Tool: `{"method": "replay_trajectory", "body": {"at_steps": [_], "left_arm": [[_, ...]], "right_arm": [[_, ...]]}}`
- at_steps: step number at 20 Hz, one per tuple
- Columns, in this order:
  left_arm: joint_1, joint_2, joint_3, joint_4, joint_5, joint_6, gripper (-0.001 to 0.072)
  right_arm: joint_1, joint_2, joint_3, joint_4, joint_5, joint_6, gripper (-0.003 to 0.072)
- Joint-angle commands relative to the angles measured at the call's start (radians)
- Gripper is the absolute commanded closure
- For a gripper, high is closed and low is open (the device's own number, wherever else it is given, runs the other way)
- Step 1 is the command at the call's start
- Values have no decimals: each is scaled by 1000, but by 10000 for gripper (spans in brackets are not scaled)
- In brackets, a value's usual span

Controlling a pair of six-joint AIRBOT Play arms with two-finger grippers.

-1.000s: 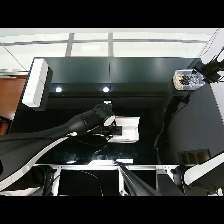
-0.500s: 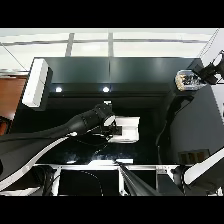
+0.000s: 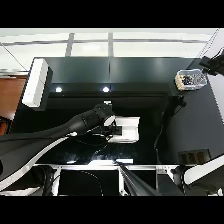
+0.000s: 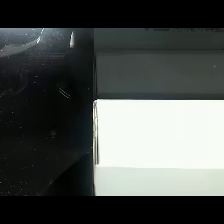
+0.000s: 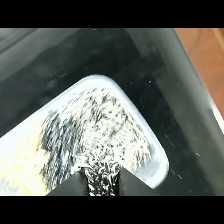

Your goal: Fold the box and place the chain.

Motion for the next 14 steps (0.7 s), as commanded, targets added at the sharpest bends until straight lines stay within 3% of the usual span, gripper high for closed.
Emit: {"method": "replay_trajectory", "body": {"at_steps": [1,5,9,14], "left_arm": [[0,0,0,0,0,0,685],[0,0,0,0,0,0,685],[0,0,0,0,1,0,685],[0,0,0,0,3,0,685]], "right_arm": [[-7,131,-20,135,59,-142,684],[-7,357,-179,384,8,-285,683],[-6,593,-369,547,-8,-287,684],[106,902,-582,549,92,-314,683]]}}
